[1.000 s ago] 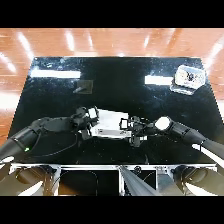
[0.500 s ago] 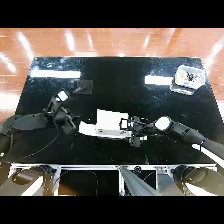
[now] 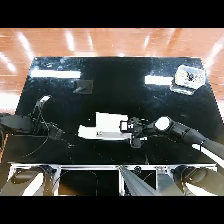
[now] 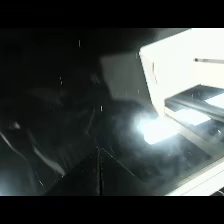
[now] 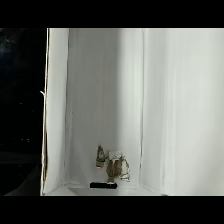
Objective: Fold the box and place the chain.
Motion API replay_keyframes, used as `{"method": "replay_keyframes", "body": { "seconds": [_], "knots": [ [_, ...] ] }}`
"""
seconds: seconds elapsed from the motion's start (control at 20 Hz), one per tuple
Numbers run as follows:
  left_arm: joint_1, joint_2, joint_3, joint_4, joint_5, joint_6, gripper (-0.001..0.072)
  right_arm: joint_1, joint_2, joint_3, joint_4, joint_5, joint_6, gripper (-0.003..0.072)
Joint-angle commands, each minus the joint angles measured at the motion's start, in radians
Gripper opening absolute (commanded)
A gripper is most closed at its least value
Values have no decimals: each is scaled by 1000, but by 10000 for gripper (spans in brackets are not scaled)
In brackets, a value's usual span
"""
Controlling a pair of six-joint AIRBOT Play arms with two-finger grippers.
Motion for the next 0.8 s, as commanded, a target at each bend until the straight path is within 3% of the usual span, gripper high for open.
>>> {"method": "replay_keyframes", "body": {
  "seconds": [0.0,0.15,0.25,0.4,0.75],
  "knots": [
    [16,-85,0,-55,32,-62,20,1,-1,0,-5,5,-5,545],
    [16,-172,0,-80,-34,-95,20,1,-1,0,-5,5,-5,545],
    [16,-253,0,-87,-13,-152,20,1,-1,0,-5,4,-5,545],
    [8,-355,0,-207,-22,-141,20,1,-1,0,-3,1,-4,545],
    [-168,-450,0,-245,-168,-150,20,3,-1,0,0,-13,6,545]
  ]
}}
